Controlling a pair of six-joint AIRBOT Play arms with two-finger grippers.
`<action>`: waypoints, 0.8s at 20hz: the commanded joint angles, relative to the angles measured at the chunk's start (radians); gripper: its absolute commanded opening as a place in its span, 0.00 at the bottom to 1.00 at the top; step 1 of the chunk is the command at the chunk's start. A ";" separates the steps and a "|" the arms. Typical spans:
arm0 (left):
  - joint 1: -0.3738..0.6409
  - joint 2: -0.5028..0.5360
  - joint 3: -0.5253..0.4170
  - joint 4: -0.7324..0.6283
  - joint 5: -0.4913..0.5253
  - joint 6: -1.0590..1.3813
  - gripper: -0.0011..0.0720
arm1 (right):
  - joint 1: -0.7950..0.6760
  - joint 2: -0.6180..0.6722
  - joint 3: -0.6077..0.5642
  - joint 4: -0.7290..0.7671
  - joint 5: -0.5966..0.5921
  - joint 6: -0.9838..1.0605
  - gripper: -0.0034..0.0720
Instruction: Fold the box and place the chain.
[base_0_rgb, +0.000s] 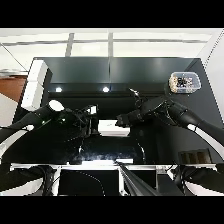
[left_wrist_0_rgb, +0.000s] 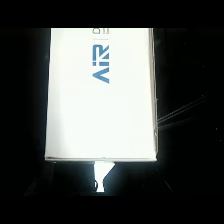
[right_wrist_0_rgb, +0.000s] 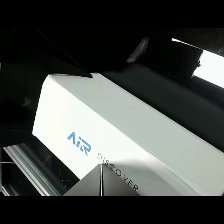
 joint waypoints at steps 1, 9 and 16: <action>0.000 0.000 0.000 -0.003 0.002 -0.002 0.68 | 0.001 -0.001 -0.006 -0.016 0.013 0.003 0.07; 0.000 0.000 0.000 -0.003 0.001 -0.002 0.71 | 0.001 0.002 -0.002 -0.025 -0.006 0.007 0.07; 0.002 0.050 0.000 0.070 -0.002 -0.060 0.98 | -0.047 0.090 0.097 -0.029 -0.056 0.006 0.07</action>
